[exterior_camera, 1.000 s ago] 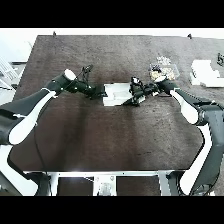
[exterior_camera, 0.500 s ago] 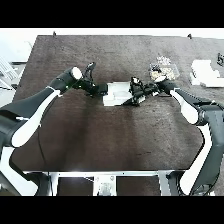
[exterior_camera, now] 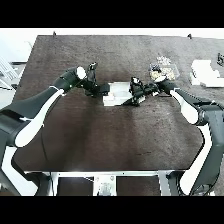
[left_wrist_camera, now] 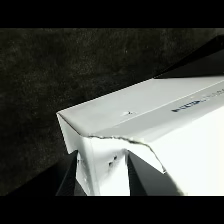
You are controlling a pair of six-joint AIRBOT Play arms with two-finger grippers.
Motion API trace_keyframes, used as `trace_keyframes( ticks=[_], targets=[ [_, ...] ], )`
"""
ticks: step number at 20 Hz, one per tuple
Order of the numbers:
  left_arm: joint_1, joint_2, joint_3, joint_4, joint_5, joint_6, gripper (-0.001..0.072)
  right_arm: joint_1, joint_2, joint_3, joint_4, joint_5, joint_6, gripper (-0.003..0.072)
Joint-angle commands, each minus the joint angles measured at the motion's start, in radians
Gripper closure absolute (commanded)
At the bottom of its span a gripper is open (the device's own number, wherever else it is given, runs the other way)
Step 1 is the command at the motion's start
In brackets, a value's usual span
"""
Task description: Fold the box and place the chain.
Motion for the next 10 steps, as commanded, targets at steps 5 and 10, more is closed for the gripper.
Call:
trace_keyframes(
  ticks=[5,10],
  targets=[
    [-0.023,-0.008,0.010,0.037,-0.034,-0.049,0.0349,0.000,0.000,0.000,0.000,0.000,0.000,0.0230],
    [-0.023,-0.020,0.010,0.055,-0.042,-0.064,0.0349,0.000,0.000,0.000,0.000,0.000,0.000,0.0230]
  ],
)
